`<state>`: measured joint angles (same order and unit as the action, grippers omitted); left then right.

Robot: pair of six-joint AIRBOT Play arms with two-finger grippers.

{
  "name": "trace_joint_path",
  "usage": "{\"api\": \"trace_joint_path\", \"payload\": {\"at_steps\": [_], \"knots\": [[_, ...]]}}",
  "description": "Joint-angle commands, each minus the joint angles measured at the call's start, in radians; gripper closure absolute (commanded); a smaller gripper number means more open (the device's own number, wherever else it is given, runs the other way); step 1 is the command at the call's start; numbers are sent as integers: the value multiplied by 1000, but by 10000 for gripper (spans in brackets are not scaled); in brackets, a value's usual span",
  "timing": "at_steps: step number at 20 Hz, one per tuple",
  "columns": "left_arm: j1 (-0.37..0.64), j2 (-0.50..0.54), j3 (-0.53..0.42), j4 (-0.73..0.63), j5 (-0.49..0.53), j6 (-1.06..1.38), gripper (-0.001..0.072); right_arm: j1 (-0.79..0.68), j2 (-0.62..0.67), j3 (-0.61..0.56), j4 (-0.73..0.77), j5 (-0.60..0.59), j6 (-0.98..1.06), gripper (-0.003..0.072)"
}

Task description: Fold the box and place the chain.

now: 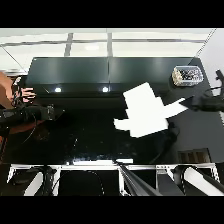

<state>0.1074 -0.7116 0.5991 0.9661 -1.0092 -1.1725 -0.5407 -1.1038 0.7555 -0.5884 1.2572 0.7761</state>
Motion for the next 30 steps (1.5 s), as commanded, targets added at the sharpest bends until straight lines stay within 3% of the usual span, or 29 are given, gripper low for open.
{"api": "trace_joint_path", "payload": {"at_steps": [1, 5, 8, 10, 15, 19, 22, 24, 30], "knots": [[-9, -37, 0, -69, 21, 36, 20, 169, 224, -296, 254, -297, -104, 671], [-81, -146, 0, -143, 71, 73, 20, 426, 317, -527, 589, -541, -414, 671], [-158, -271, 1, -213, 121, 83, 20, 605, 317, -588, 603, -723, -444, 671], [-191, -368, 2, -336, 142, 134, 19, 691, 316, -590, 592, -809, -444, 670], [-192, -682, 73, -706, -61, 485, 15, 744, 316, -590, 593, -836, -431, 670], [-235, -873, 220, -709, -238, 582, 15, 744, 316, -590, 593, -835, -429, 670], [-301, -961, 339, -585, -317, 587, 16, 744, 316, -590, 593, -836, -429, 670], [-342, -986, 392, -546, -370, 647, 17, 744, 316, -590, 593, -836, -428, 670], [-374, -987, 459, -444, -371, 678, 18, 744, 316, -590, 593, -837, -428, 670]]}}
